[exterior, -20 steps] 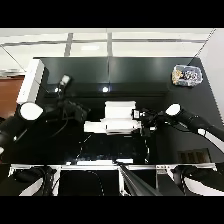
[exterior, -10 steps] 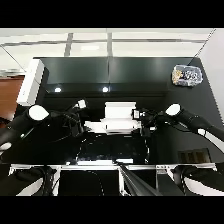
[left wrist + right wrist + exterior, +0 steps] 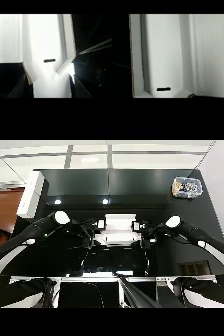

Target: Fold the box and place the chain.

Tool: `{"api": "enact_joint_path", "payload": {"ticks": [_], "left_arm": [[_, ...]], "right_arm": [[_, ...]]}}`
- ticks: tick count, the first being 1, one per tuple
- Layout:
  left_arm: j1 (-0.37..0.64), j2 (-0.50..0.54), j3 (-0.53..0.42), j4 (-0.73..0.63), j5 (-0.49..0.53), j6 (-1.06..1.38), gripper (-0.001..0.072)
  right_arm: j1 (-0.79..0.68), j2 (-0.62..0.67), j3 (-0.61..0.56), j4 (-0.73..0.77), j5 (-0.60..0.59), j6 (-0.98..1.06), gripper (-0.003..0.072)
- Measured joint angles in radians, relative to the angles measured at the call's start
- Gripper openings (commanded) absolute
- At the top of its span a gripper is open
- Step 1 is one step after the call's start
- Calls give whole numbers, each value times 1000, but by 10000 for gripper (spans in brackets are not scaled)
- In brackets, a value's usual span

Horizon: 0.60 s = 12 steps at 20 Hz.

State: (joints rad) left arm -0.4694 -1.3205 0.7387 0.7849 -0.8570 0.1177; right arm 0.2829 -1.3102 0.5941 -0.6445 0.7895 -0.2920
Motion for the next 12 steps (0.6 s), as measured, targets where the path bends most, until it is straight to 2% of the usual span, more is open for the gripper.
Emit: {"api": "enact_joint_path", "payload": {"ticks": [2, 4, 5, 12], "left_arm": [[-8, -11, 4, -3, -5, 7, 356], [-12, -17, 7, -20, -13, 11, 309], [-14, -19, 7, -25, -21, 11, 196], [-19, -23, 8, -51, -10, 11, 184]], "right_arm": [[0, 0, 0, 0, 0, 0, 178], [0, 0, 0, 0, 0, 0, 178], [0, 0, 0, 0, 0, 0, 178], [0, 0, 0, 0, -1, 0, 178]]}}
